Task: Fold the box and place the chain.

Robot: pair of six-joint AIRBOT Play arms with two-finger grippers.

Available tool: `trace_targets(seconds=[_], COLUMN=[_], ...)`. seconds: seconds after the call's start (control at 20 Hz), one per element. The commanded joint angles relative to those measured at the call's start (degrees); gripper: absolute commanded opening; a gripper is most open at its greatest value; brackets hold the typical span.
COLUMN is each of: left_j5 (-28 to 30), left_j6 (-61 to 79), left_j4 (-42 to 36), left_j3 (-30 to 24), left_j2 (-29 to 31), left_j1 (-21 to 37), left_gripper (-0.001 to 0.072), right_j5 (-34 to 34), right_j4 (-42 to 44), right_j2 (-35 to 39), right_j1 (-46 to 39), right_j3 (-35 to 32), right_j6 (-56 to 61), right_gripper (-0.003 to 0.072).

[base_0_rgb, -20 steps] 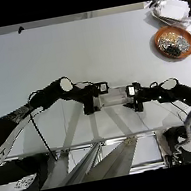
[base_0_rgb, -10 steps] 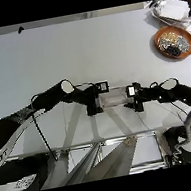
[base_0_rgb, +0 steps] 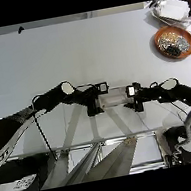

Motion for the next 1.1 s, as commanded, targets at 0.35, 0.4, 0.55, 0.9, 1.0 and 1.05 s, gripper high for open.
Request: trace_targets(seconds=[0.35,0.4,0.55,0.9,1.0,1.05], left_j5=[0.7,0.5,0.5,0.5,0.5,0.5], left_j6=[1.2,1.1,1.2,1.2,1.2,1.2], left_j4=[-0.9,-0.9,-0.9,-0.9,-0.9,-0.9], left_j3=[-0.1,-0.1,-0.1,-0.1,-0.1,-0.1], left_j2=[-0.6,-0.6,-0.6,-0.6,-0.6,-0.6], left_j1=[-0.5,-0.5,-0.5,-0.5,-0.5,-0.5], left_gripper=[0.0132,0.0132,0.0132,0.0132,0.0132,0.0132], right_j5=[-0.1,-0.1,-0.1,-3.0,-3.3,-3.3], right_j4=[0.0,0.0,0.0,-1.4,-1.4,-1.4], right_j2=[0.0,0.0,0.0,0.0,0.0,0.0], right_j1=[0.0,0.0,0.0,0.0,0.0,0.0], right_j3=[0.0,0.0,0.0,0.0,0.0,0.0], right_j6=[0.0,0.0,0.0,0.0,0.0,0.0], right_gripper=[0.0401,0.0401,0.0401,0.0401,0.0401,0.0401])
